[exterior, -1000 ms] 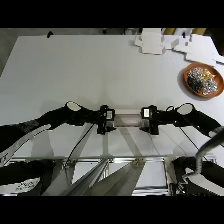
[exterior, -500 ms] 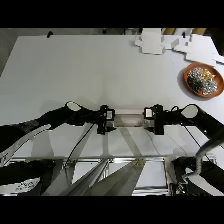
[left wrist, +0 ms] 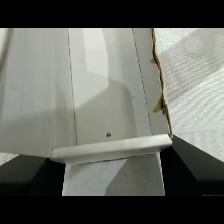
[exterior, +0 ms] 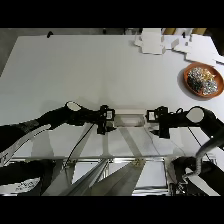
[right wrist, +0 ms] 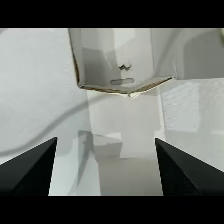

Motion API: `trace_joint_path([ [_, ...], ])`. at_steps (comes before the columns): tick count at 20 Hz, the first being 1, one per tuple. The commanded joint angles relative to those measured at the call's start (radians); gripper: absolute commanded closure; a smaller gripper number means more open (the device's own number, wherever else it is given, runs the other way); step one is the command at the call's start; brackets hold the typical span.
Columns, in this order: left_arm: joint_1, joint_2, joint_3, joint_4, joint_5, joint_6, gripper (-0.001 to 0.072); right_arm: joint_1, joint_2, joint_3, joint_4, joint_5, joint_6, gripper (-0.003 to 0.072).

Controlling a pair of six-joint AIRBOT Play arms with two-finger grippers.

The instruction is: Fold the box and place the chain.

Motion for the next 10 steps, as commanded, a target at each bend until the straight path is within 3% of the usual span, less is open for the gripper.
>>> trace_joint_path([
  [1, 0.0, 0.001, 0.001, 0.0, 0.0, 0.0, 0.0496, 0.0, 0.039, 0.001, -0.03, 0.056, 0.034, 0.0048],
  [5, 0.0, 0.001, 0.001, 0.0, 0.0, 0.0, 0.0496, 0.0, 0.086, 0.001, -0.029, 0.074, 0.072, 0.0051],
  [6, 0.0, 0.001, 0.001, 0.0, 0.0, 0.0, 0.0496, 0.0, 0.092, 0.001, -0.029, 0.081, 0.072, 0.0107],
  [8, 0.0, 0.001, 0.001, 0.0, 0.0, 0.0, 0.0496, 0.0, 0.094, 0.001, -0.028, 0.107, 0.071, 0.0311],
  [10, 0.0, 0.001, 0.001, 0.0, 0.0, 0.0, 0.0496, 0.0, 0.094, 0.001, -0.024, 0.119, 0.069, 0.0352],
])
